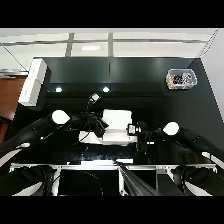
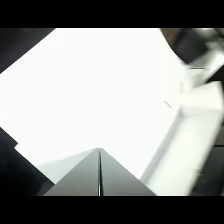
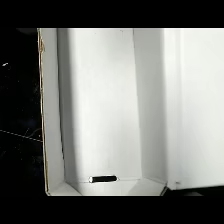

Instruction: Fold the box and place the chain.

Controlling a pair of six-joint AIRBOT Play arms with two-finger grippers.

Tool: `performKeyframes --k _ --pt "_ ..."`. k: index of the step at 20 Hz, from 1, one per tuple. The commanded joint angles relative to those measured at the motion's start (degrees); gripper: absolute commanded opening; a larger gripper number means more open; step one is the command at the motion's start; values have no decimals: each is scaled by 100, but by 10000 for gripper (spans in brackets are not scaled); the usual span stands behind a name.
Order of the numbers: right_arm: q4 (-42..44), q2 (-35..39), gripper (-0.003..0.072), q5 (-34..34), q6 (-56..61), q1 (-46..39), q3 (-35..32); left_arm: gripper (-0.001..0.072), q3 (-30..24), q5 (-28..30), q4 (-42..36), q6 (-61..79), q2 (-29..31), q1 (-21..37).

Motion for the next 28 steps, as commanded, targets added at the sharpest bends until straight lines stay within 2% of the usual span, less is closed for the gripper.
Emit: performKeyframes --k 1,5,10,13,14,16,17,18,19,22,28 --pt "2 -2 205 -2 2 4 2 24 -11 232 -15 35 -404 -90" --pt "2 -2 205 -2 2 4 2 23 7 208 9 579 -262 -131" --pt "2 -2 205 -2 2 4 2 23 90 13 1294 601 638 249" --pt "2 -2 205 -2 2 4 2 24 90 -761 1816 625 1294 807" --pt "0 -2 205 -2 2 7 2 25 87 -1174 1908 769 1423 953" --pt "2 -2 205 -2 2 4 2 25 72 -2352 2470 1718 1434 1001" --pt "2 -2 205 -2 2 4 2 64 17 -2728 2780 2184 1392 1001" --pt "2 -2 205 -2 2 4 2 375 -68 -2776 2911 2422 1362 1001" --pt "0 -2 205 -2 2 4 2 704 -175 -2492 2861 2463 1309 1001" --pt "0 -2 205 -2 2 4 2 702 -369 -1853 2286 3305 1067 901" --pt "0 -2 205 -2 2 4 2 685 -376 -1346 1419 3480 496 457"
